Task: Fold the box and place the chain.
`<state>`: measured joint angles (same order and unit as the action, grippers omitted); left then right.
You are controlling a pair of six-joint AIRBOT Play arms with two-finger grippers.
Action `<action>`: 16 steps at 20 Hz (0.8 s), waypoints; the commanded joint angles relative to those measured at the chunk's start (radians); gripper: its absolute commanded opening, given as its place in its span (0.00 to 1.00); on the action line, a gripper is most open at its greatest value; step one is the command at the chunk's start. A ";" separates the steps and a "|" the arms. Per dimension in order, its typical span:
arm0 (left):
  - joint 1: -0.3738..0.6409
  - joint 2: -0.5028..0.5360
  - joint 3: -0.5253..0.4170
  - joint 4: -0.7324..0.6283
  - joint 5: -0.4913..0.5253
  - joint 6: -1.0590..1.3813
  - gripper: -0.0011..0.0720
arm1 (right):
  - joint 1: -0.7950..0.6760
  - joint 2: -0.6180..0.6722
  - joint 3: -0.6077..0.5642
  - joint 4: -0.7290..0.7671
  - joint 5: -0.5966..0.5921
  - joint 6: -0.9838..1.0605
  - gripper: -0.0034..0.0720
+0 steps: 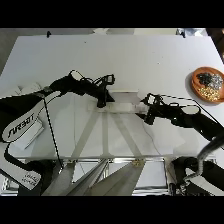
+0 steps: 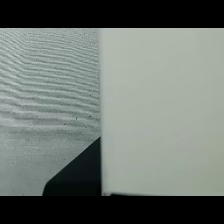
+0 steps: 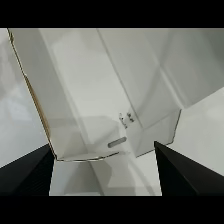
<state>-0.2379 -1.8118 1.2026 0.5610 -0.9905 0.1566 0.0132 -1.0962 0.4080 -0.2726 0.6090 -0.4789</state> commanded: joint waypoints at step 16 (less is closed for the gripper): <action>0.000 -0.001 0.000 0.000 -0.001 0.000 0.03 | -0.090 -0.188 0.218 -0.073 0.222 0.053 0.94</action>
<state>-0.2379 -1.8122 1.2026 0.5610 -0.9913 0.1570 -0.0715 -1.2388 0.5774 -0.3443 0.7734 -0.4339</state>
